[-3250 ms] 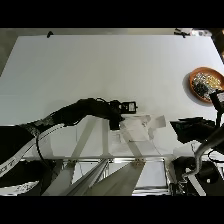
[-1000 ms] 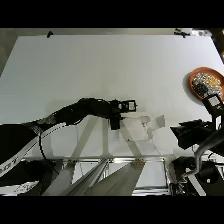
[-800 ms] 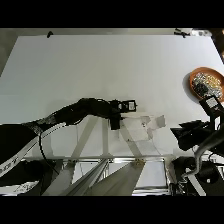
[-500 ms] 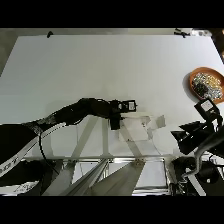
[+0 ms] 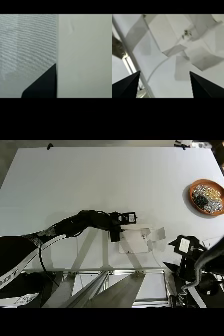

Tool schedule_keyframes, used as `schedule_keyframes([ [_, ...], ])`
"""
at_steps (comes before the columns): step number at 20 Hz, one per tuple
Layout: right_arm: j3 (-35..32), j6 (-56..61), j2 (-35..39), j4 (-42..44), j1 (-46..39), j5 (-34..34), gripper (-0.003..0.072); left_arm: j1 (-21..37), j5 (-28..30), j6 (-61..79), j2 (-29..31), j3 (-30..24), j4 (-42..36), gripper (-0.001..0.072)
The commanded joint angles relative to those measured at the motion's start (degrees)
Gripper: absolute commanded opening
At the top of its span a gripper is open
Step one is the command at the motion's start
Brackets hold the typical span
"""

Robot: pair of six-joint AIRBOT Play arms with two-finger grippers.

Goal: Fold the box and place the chain.

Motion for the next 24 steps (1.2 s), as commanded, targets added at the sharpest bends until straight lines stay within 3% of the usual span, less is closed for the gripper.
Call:
schedule_keyframes([
  [1,-6.3,-10.0,-1.0,-0.9,2.4,-1.4,0.0713,0.0,0.0,0.0,0.0,0.0,0.0,0.001],
  [4,-11.6,-12.0,-1.0,-10.8,7.5,-10.0,0.0711,0.0,0.0,0.0,0.0,0.0,0.0,0.001],
  [8,-14.9,-12.3,-1.4,-11.7,10.8,-23.8,0.0712,0.0,0.0,0.0,0.0,0.0,0.0,0.001],
  [17,-21.1,-21.2,-3.8,-2.1,11.9,-32.6,0.0711,0.0,0.0,0.0,0.0,0.0,0.0,0.001],
  [24,-21.3,-24.0,-14.0,-0.7,11.9,-39.8,0.0712,0.0,0.0,0.0,0.0,0.0,0.0,0.001],
])
